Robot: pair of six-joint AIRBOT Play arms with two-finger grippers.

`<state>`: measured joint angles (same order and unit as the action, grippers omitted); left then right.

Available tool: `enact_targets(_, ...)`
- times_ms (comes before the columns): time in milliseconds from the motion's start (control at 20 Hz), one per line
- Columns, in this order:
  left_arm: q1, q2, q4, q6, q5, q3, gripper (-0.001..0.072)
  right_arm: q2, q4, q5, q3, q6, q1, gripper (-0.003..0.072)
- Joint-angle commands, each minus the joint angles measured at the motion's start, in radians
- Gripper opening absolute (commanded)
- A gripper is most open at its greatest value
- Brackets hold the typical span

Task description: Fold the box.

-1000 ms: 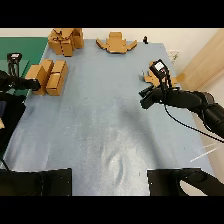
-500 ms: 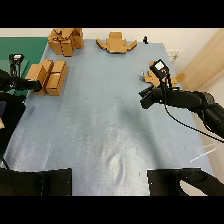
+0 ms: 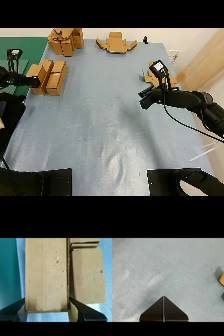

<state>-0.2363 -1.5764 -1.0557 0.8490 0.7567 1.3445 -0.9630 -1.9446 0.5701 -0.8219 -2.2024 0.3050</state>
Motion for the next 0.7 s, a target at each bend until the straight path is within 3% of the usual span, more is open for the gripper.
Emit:
enact_targets(0, -0.001, 0.001, 0.000, 0.001, 0.058, 0.058, 0.0694, -0.022, -0.003, 0.000, 0.000, 0.015, 0.000, 0.0006)
enact_targets(250, 0.000, 0.019, 0.000, 0.001, 0.129, 0.182, 0.0695, -0.027, -0.016, 0.000, -0.001, 0.014, 0.000, 0.0006)
enact_targets(450, 0.013, 0.100, 0.001, 0.005, 0.220, 0.238, 0.0668, -0.027, -0.023, 0.000, -0.001, 0.014, 0.000, 0.0007)
enact_targets(500, 0.021, 0.128, 0.006, 0.003, 0.280, 0.240, 0.0239, -0.027, -0.035, 0.002, -0.001, 0.014, 0.000, 0.0006)
enact_targets(550, 0.035, 0.153, 0.029, -0.035, 0.362, 0.240, 0.0013, -0.027, -0.046, 0.006, -0.001, 0.013, 0.000, 0.0006)
enact_targets(650, 0.088, 0.190, 0.114, -0.075, 0.515, 0.232, 0.0010, -0.027, -0.071, 0.007, -0.001, 0.014, 0.001, 0.0006)
